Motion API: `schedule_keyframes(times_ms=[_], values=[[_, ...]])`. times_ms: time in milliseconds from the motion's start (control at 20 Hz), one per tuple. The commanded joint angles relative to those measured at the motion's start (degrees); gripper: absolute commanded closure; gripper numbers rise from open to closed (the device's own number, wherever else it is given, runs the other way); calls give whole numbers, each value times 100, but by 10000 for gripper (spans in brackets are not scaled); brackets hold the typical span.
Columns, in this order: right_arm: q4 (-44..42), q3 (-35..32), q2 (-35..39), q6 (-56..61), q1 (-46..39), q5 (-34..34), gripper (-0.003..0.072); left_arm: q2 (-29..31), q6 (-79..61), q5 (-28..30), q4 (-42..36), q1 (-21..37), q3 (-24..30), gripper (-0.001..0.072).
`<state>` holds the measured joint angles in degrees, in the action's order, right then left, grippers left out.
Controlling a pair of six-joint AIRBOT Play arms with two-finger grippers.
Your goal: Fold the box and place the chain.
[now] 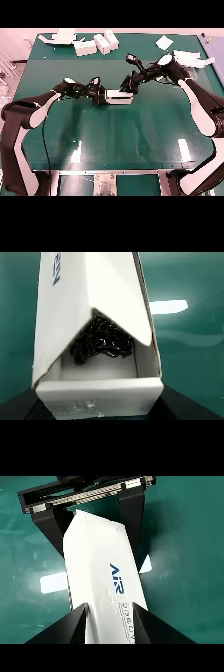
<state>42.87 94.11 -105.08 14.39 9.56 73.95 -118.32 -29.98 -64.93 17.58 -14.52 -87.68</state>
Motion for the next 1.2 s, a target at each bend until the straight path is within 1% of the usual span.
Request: schedule_keyframes(times_ms=[0, 250, 450, 650, 800, 1150], values=[[70, -7, -2, 9, 2, -11, 353, 4, -4, -11, 4, -2, -4, 201], [70, -166, -4, 9, 2, -409, 353, 4, -4, -20, 4, -2, -4, 201], [68, -249, -4, 11, 9, -452, 353, 4, -4, -22, 4, -2, -4, 200], [66, -254, -4, 17, 111, -442, 352, 4, -4, -17, 4, -2, -4, 201], [72, -258, -4, 146, 203, -256, 352, 4, -4, -13, 4, -2, -4, 201], [70, -651, -2, 140, 210, -249, 351, 4, -4, -17, 4, -2, -4, 201]])
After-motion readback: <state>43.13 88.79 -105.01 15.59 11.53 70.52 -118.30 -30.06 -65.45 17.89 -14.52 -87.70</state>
